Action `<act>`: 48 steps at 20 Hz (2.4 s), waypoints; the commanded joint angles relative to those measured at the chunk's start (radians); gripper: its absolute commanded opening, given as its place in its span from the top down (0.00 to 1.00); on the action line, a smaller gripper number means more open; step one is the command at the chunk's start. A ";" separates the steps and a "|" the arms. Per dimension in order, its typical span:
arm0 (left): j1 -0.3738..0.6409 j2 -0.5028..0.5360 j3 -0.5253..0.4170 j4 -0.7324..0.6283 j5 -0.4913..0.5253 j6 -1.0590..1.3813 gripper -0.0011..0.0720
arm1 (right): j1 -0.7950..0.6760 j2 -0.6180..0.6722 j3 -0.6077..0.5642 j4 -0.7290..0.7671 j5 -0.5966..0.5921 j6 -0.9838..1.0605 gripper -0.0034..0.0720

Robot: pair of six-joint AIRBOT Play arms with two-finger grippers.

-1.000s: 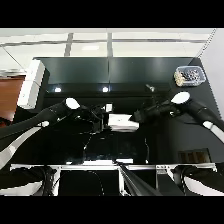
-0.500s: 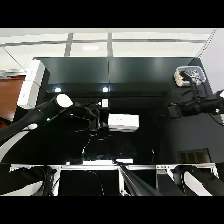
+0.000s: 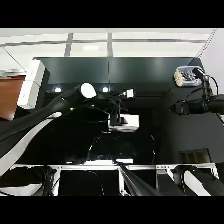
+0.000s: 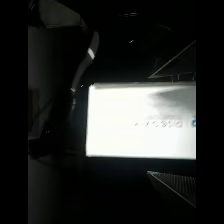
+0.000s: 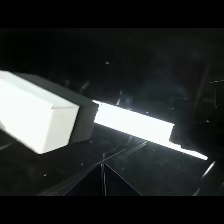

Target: Fold the box and place the chain.

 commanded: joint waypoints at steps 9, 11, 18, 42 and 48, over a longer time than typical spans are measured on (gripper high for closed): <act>-0.006 -0.116 0.079 0.055 -0.130 -0.120 0.01 | -0.002 0.001 0.001 -0.005 -0.029 0.001 0.93; -0.006 -0.116 0.086 0.055 -0.145 -0.120 0.01 | -0.002 0.001 0.001 -0.005 -0.029 0.001 0.93; -0.048 -0.116 0.115 0.227 -0.162 -0.188 0.01 | -0.002 0.001 0.001 -0.005 -0.036 0.001 0.93; 0.797 0.423 -0.095 0.818 -0.700 -1.184 0.68 | -0.002 0.001 0.001 -0.006 -0.045 -0.002 0.93; 1.236 0.528 -0.283 0.912 -0.629 -1.168 0.68 | -0.002 0.001 -0.019 -0.005 -0.081 -0.011 0.93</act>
